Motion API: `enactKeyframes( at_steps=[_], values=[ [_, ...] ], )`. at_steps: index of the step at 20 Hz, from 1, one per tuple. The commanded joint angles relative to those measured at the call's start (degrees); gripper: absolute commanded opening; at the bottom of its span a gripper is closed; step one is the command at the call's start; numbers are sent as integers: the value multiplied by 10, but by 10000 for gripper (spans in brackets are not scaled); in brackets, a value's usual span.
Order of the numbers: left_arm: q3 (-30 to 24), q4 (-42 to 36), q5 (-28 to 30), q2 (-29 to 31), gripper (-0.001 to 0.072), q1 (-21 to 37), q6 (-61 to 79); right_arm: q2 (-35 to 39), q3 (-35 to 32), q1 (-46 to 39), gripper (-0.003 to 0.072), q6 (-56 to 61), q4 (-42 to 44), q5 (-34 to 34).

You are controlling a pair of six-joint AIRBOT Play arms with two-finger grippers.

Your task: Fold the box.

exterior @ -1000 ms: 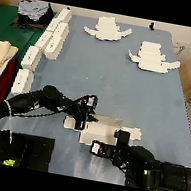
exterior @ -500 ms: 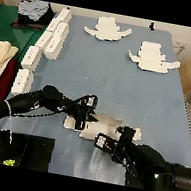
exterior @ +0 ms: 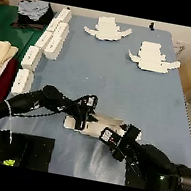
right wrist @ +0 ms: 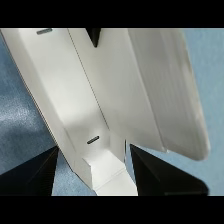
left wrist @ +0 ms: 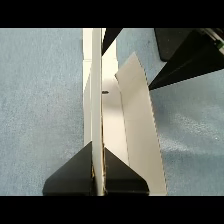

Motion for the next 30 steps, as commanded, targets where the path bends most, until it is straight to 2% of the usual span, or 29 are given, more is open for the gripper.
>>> enactKeyframes(
  at_steps=[1, 5, 12, 18, 23, 24, 26, 30],
  values=[
    [0, 0, 0, 0, 15, 0, 0, 1, 0, 0, 716, 10, 1, 2],
    [0, 0, 0, 0, 15, 0, 0, 10, -3, -10, 716, 5, 2, 4],
    [0, 0, 0, 0, 15, 0, 0, 119, -45, -88, 717, -83, 40, -20],
    [0, 0, 0, 0, 16, 0, 0, 123, -45, -216, 716, -278, 176, -101],
    [0, 0, 0, 0, 15, 0, 0, 166, -48, -216, 716, -522, 417, -69],
    [0, 0, 0, 0, 15, 0, 0, 167, -55, -207, 716, -543, 446, -65],
    [0, 0, 0, 0, 16, 0, 0, 150, -77, -200, 716, -542, 435, -82],
    [0, 0, 0, 0, 15, 0, 0, 67, -87, -198, 716, -543, 412, -145]
  ],
)
